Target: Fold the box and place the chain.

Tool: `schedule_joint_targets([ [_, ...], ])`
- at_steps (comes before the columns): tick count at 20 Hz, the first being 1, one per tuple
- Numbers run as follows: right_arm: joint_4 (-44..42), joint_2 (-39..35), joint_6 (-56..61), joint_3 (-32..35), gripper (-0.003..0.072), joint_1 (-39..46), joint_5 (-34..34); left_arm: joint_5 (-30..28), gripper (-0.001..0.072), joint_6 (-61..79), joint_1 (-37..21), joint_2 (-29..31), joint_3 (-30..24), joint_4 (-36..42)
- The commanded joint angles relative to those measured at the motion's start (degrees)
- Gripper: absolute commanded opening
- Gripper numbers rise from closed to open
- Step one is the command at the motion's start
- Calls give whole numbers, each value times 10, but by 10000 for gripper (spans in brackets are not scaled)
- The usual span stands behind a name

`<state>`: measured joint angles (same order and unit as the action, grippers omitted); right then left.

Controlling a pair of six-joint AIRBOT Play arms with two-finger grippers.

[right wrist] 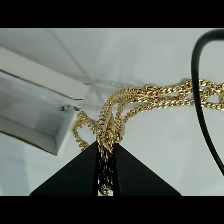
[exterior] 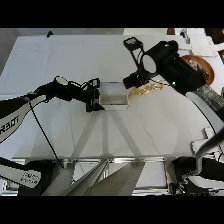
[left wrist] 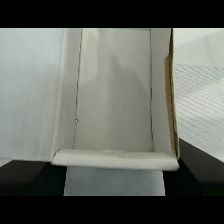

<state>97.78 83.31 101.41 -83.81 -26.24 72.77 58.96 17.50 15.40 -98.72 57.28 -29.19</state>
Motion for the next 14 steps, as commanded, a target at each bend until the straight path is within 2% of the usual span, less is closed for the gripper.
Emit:
schedule_joint_targets([
  [1, -21, -5, 4, 0, 13, -44, 7, 0, 209, 0, 0, 0, 0, 0],
  [4, -61, -12, 1, 0, 14, -68, -12, 0, 209, 0, 0, 0, 0, 0],
  [9, -116, -8, 1, 0, 13, -92, -135, 0, 209, 0, 0, 0, 0, 0],
  [14, -113, 42, 2, 0, 14, -92, -131, 0, 209, 0, 0, 0, 0, 0],
])
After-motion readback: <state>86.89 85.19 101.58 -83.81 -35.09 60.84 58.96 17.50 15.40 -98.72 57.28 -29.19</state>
